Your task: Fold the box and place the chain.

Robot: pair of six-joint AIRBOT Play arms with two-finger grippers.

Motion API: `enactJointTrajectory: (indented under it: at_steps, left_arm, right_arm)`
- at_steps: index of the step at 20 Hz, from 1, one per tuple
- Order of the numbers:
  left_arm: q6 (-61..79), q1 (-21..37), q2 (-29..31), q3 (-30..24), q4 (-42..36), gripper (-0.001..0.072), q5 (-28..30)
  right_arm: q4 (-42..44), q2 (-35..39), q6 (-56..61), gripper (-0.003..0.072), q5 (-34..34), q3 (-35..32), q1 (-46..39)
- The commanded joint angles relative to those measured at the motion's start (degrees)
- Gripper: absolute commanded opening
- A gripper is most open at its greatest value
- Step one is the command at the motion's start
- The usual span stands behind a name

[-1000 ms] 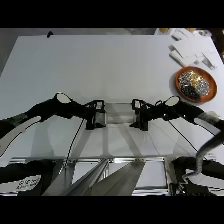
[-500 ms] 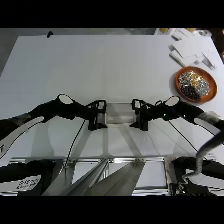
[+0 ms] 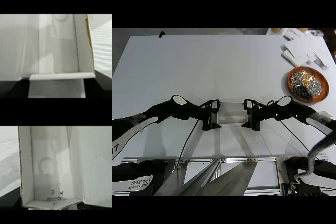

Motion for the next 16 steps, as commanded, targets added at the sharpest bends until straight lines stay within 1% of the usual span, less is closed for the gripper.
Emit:
enactJointTrajectory:
  at_steps: [1,2,3,8,16]
  left_arm:
    - [0.07,-0.07,-0.04,-0.04,-0.09,0.0338,0.37]
    - [0.07,-0.17,-0.07,-0.02,-0.07,0.0180,0.37]
    - [0.07,-0.28,-0.04,-0.02,0.26,0.0101,0.37]
    - [-5.09,-0.24,-0.04,-0.02,0.13,0.0107,0.33]
    - [-5.09,-0.26,-0.04,-0.02,0.13,0.0107,0.33]
  right_arm:
    - [-0.04,0.07,-0.07,0.0398,0.07,0.04,0.00]
    - [-0.02,0.04,-0.07,0.0398,0.07,0.04,0.00]
    - [-0.04,0.04,-0.07,0.0398,0.07,0.04,0.00]
    - [-0.02,0.04,-0.07,0.0398,0.07,0.04,0.00]
    - [-0.02,0.04,-0.07,0.0398,0.07,0.04,0.00]
